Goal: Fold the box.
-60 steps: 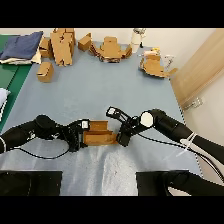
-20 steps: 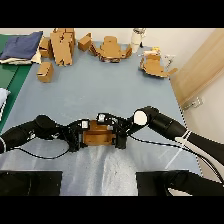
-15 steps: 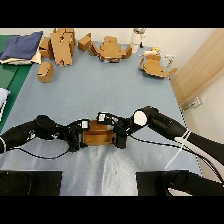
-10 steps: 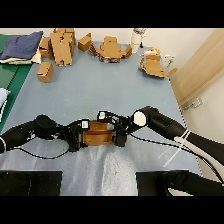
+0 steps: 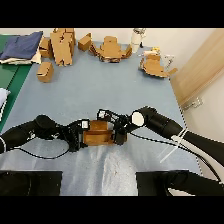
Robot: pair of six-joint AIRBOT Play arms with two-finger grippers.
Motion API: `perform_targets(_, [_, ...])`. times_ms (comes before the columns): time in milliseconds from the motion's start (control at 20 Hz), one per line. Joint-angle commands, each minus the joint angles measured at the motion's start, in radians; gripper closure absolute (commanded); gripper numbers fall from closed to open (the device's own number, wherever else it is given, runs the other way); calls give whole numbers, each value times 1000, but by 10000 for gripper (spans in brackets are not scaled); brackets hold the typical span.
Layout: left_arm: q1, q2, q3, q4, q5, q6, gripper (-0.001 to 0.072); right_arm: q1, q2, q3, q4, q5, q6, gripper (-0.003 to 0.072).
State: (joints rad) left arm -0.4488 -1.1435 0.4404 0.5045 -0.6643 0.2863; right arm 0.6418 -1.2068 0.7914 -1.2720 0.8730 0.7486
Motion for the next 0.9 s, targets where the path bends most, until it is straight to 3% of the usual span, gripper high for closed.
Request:
perform_targets(0, [0,0,-1,0,0,0,240,2,-3,0,34,-16,1,120])
perform_targets(100, [0,0,-1,0,0,0,240,2,-3,0,85,-5,-31,122])
perform_targets(150, [0,0,-1,0,0,0,240,2,-3,0,117,13,-55,173])
perform_targets(200, [0,0,-1,0,0,0,240,2,-3,0,144,32,-72,237])
perform_targets(400, [0,0,-1,0,0,0,240,3,-3,0,170,44,-99,619])
perform_targets(450, [0,0,-1,0,0,0,240,3,-3,0,172,41,-119,677])
perform_targets(850, [0,0,-1,0,0,0,240,5,-16,0,304,20,-182,675])
